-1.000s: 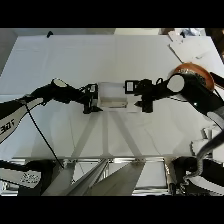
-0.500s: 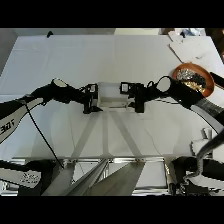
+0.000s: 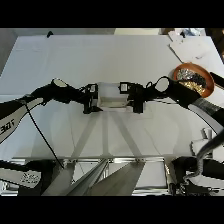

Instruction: Fold the box and place the chain.

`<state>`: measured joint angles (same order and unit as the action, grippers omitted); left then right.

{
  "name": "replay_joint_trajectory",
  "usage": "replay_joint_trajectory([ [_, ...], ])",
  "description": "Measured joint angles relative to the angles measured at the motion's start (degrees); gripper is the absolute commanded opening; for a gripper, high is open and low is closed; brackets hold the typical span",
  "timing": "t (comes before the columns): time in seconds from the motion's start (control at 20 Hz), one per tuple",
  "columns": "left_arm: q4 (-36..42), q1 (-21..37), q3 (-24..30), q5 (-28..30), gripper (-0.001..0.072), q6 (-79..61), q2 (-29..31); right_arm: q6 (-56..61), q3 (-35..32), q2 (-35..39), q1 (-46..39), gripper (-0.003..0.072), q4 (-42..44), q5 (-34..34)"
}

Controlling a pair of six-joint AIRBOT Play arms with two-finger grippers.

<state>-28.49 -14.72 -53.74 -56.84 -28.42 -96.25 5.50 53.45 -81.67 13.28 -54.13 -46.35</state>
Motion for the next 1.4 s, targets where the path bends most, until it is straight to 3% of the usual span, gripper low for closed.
replay_joint_trajectory([
  [0.05,0.00,0.00,0.00,0.00,0.0214,0.00,0.00,-0.02,0.00,-0.02,0.31,0.0141,0.07,-0.13],
  [0.15,0.00,0.00,0.00,0.00,0.0214,-0.02,0.00,-0.15,0.00,-0.22,1.01,0.0036,0.09,0.33],
  [0.25,0.00,0.00,0.00,0.00,0.0214,-0.02,0.00,-0.15,0.00,-0.57,1.70,0.0041,0.15,1.44],
  [0.3,-0.02,0.00,0.00,0.00,0.0214,0.00,0.00,-0.13,0.00,-0.79,1.97,0.0102,0.17,2.08],
  [0.4,0.00,0.00,0.00,0.00,0.0214,0.00,0.00,-0.11,0.00,-1.25,2.32,0.0408,0.24,2.89],
  [0.45,0.00,0.00,0.00,0.00,0.0214,0.02,0.00,-0.11,0.00,-1.49,2.43,0.0481,0.26,3.10],
  [0.55,0.00,0.00,0.00,-0.02,0.0214,0.02,0.00,0.02,0.00,-1.81,2.56,0.0480,0.52,3.41],
  [0.6,0.00,0.00,0.00,-0.02,0.0214,0.02,0.00,0.00,0.00,-1.90,2.60,0.0473,0.52,3.56],
  [0.65,0.00,0.00,0.00,-0.02,0.0214,0.02,0.00,0.00,0.00,-1.99,2.64,0.0406,0.52,3.67],
  [0.7,0.00,0.00,0.00,-0.02,0.0214,0.02,0.00,0.00,0.02,-2.05,2.67,0.0270,0.52,3.76],
  [0.75,-0.02,0.00,0.00,-0.02,0.0215,0.00,0.00,0.00,0.00,-2.12,2.67,0.0063,0.48,3.87],
  [0.8,-0.02,0.00,0.00,-0.04,0.0215,-0.02,0.00,0.02,0.00,-2.12,2.69,0.0014,0.57,3.89],
  [1.15,-0.02,0.00,0.00,-0.02,0.0214,0.00,0.00,4.37,0.00,1.88,2.71,0.0014,-1.07,3.82],
  [1.4,-0.02,0.00,0.00,-0.02,0.0214,-0.02,0.00,21.31,0.00,10.86,2.49,0.0012,-8.96,3.63],
])
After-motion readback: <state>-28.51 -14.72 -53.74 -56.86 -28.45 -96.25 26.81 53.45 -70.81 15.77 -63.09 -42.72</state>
